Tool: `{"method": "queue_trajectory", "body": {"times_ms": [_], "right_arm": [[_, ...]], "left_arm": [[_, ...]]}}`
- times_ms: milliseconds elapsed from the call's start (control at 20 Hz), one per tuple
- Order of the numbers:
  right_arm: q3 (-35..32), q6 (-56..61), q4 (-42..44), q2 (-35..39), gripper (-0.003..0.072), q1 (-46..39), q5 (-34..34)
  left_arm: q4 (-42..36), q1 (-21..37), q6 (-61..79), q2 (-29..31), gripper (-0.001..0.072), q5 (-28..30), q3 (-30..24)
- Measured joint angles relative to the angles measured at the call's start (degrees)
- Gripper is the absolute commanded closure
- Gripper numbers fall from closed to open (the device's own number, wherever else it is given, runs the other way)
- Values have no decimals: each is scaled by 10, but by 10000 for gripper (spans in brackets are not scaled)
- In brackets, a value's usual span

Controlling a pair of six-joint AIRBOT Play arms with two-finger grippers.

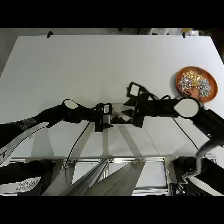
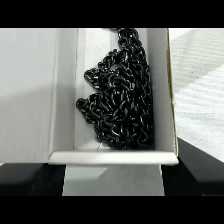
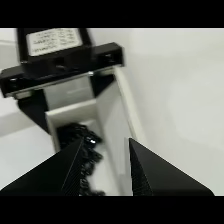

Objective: Fold the box and place the chain.

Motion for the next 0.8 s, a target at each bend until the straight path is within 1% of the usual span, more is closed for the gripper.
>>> {"method": "queue_trajectory", "body": {"times_ms": [200,400,450,550,800], "right_arm": [[-3,-35,-18,21,372,-99,71],[-23,-111,-33,3,372,-169,109],[-31,-137,-36,-9,377,-178,113],[-44,-187,-37,-35,445,-188,121],[-62,-276,-37,-113,451,-197,119]], "left_arm": [[0,0,0,0,320,0,0],[0,0,0,0,320,0,0],[0,0,0,0,320,0,0],[0,0,0,0,320,0,0],[0,0,0,0,320,0,0]]}}
